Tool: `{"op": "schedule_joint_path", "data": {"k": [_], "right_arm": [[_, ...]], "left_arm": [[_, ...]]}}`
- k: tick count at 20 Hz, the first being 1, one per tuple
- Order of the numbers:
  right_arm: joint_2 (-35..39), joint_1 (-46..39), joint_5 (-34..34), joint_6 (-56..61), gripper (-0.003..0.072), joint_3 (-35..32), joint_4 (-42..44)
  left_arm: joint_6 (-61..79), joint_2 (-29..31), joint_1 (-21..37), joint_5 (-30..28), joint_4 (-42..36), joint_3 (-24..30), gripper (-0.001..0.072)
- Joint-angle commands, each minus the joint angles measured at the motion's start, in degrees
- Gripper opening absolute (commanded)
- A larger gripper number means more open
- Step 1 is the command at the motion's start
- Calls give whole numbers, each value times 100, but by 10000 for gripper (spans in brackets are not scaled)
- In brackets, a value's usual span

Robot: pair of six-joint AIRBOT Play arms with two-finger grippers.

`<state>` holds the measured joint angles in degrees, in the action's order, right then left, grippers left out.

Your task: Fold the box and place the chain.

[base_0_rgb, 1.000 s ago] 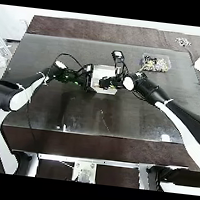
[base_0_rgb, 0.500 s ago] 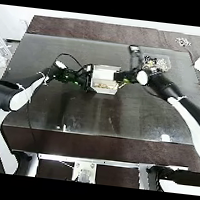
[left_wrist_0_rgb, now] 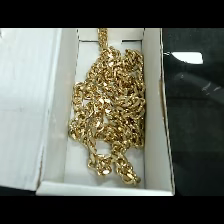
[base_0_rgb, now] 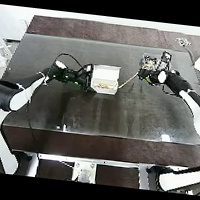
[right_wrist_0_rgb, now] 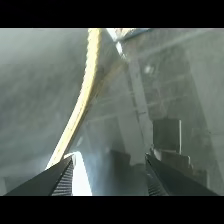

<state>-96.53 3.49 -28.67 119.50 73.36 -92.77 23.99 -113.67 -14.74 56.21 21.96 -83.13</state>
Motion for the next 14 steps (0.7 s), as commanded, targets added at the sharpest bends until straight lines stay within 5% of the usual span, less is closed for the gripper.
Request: {"op": "schedule_joint_path", "data": {"k": [1, 11, 14], "right_arm": [[-697, -125, 81, -15, 523, 632, 59], [-1126, 96, -393, -162, 506, 1392, 101], [-1182, 114, -601, -278, 426, 1565, 122]], "left_arm": [[0, 4, 2, 0, 0, -2, 488], [0, 4, 2, 0, -9, -2, 488], [-2, 4, 2, 7, -9, -2, 488]]}}
